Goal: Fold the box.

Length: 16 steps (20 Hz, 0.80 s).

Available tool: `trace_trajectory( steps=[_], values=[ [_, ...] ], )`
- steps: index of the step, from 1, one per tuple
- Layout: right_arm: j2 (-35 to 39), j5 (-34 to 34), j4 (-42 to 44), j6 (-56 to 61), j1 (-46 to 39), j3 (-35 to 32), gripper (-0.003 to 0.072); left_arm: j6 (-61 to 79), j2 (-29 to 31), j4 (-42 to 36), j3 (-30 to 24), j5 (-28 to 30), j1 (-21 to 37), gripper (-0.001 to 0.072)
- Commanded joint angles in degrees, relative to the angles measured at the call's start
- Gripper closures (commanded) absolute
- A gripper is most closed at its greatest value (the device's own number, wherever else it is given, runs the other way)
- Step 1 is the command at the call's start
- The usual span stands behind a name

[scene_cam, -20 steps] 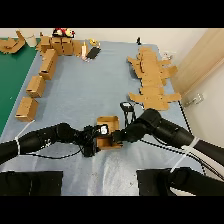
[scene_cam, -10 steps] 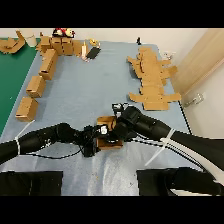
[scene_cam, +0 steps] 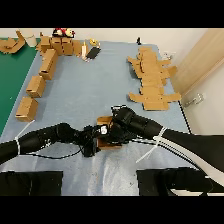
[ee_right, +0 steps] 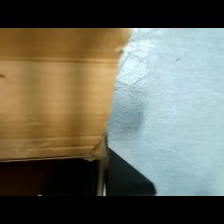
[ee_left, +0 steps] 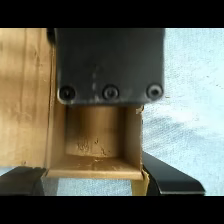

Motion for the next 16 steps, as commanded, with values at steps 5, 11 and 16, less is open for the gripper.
trace_trajectory(
  steps=[5,11,16],
  values=[
    [-0.1,-0.9,-0.2,-2.7,0.1,0.0,0.0667,0.1,0.1,0.0,0.0,0.0,0.0,0.0261],
    [3.8,-1.0,-0.2,-2.6,-0.1,0.0,0.0315,0.1,0.1,0.0,0.0,0.0,0.0,0.0261],
    [9.8,-1.4,-0.2,-1.2,-0.4,0.0,0.0317,0.1,0.1,0.0,0.0,0.0,0.0,0.0261]
  ],
)
